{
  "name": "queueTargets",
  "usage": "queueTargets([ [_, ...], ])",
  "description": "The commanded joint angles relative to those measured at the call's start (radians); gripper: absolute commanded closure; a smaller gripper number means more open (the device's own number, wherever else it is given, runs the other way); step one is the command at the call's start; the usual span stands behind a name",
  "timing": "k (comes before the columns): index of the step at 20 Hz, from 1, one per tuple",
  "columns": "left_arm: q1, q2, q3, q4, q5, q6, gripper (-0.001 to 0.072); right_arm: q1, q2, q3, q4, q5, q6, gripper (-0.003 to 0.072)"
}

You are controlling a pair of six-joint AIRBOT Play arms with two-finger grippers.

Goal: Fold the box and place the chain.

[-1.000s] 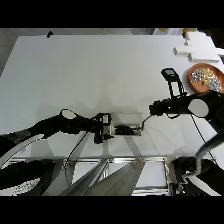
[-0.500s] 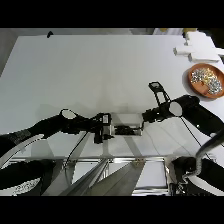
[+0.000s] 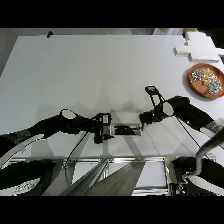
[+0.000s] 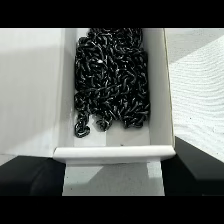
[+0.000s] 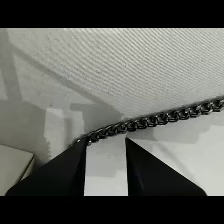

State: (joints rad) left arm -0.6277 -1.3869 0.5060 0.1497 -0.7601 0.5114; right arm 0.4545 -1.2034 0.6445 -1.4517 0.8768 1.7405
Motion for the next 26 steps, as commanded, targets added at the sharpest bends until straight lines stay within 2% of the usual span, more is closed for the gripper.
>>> queueTargets([
  [1, 0.000, 0.000, 0.001, 0.000, 0.000, 0.000, 0.0436, 0.001, -0.011, -0.001, -0.003, -0.012, 0.014, 0.0469],
  [6, 0.000, 0.000, 0.000, 0.000, 0.000, 0.000, 0.0436, 0.001, -0.011, -0.001, -0.003, -0.024, 0.018, 0.0488],
  [8, 0.000, 0.000, 0.000, 0.000, 0.000, 0.000, 0.0436, 0.002, -0.011, -0.001, -0.004, -0.024, 0.017, 0.0630],
  [9, 0.000, 0.000, 0.000, 0.000, 0.000, 0.000, 0.0436, 0.002, -0.011, -0.001, -0.004, -0.021, 0.017, 0.0668],
  [15, 0.000, 0.000, 0.000, 0.000, 0.000, 0.000, 0.0436, 0.002, 0.026, -0.001, -0.064, 0.097, -0.005, 0.0668],
  [23, 0.000, 0.000, 0.001, 0.000, 0.000, 0.000, 0.0436, 0.002, 0.402, -0.001, -0.068, 0.163, -0.064, 0.0668],
  [26, 0.000, 0.000, 0.001, 0.000, 0.000, 0.000, 0.0436, 0.002, 0.553, -0.001, 0.006, 0.163, -0.103, 0.0667],
])
